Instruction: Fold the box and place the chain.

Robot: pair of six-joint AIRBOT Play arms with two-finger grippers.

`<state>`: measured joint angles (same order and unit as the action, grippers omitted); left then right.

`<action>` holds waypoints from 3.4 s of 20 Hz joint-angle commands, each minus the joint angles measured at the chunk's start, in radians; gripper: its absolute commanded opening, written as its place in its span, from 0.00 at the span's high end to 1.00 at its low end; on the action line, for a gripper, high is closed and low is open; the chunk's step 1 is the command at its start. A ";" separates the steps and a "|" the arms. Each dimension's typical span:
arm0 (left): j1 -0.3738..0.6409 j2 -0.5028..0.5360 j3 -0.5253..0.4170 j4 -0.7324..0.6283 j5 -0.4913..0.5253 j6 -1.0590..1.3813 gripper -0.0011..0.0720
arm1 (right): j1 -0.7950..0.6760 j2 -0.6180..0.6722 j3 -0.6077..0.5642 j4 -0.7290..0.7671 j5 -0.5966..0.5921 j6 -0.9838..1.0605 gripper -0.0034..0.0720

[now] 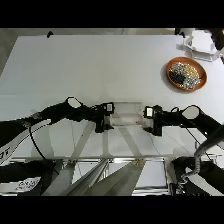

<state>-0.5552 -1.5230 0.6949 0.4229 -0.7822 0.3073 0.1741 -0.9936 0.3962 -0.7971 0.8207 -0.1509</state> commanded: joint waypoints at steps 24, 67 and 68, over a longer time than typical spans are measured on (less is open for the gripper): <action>0.000 0.000 0.000 0.000 0.000 0.000 0.55 | 0.000 -0.180 0.000 0.644 -0.112 -0.179 0.93; 0.000 0.000 0.000 0.000 0.000 0.000 0.55 | 0.137 0.081 -0.003 -0.101 -0.141 -0.017 0.58; 0.000 0.000 0.000 0.000 0.000 0.000 0.55 | 0.137 0.081 -0.003 -0.085 -0.141 -0.016 0.58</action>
<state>-0.5552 -1.5230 0.6949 0.4232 -0.7822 0.3073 0.3092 -0.9104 0.3943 -0.9260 0.6842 -0.1658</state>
